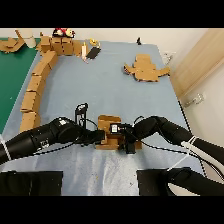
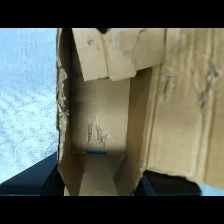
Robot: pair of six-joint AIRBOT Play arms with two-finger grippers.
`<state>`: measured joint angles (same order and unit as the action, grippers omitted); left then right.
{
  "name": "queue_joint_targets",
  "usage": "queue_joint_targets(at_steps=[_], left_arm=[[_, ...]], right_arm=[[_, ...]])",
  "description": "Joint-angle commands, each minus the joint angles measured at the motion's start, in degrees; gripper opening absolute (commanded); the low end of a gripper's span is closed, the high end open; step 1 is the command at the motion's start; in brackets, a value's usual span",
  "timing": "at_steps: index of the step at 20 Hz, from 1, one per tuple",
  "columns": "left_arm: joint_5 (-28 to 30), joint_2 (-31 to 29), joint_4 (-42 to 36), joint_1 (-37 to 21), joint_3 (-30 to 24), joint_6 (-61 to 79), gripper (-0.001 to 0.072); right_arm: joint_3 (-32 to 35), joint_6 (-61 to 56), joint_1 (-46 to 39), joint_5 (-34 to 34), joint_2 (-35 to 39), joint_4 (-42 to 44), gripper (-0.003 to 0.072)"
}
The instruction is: Fold the box.
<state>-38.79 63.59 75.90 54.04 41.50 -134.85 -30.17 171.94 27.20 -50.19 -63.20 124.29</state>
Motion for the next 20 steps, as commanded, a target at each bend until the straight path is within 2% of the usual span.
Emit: queue_joint_targets(at_steps=[1, 8, 11, 13, 17, 20], left_arm=[[-3.4, 1.1, 3.4, 2.4, 1.1, -5.1, 0.0411], [-4.9, 1.1, 3.4, 2.8, 1.4, -5.1, 0.0409], [-5.2, 3.1, 3.4, 2.8, 3.9, -5.1, 0.0409], [-7.9, 5.4, 3.4, 2.8, 6.7, -5.1, 0.0409], [-16.9, 10.6, 3.4, 2.8, 11.2, -5.1, 0.0409], [-20.2, 13.7, 3.4, 2.8, 14.2, -4.5, 0.0409]], right_arm=[[0.0, 0.0, 0.1, 0.0, 0.0, 0.0, 0.0458], [0.0, 0.0, 0.1, -0.1, 0.0, 0.0, 0.0458], [0.0, 0.0, 0.1, -0.1, 0.0, 0.0, 0.0458], [0.0, 0.0, 0.1, -0.1, 0.0, 0.0, 0.0458], [0.0, 0.0, 0.1, -0.1, 0.0, 0.0, 0.0458], [0.0, 0.0, 0.0, 0.0, 0.0, 0.0, 0.0458]])
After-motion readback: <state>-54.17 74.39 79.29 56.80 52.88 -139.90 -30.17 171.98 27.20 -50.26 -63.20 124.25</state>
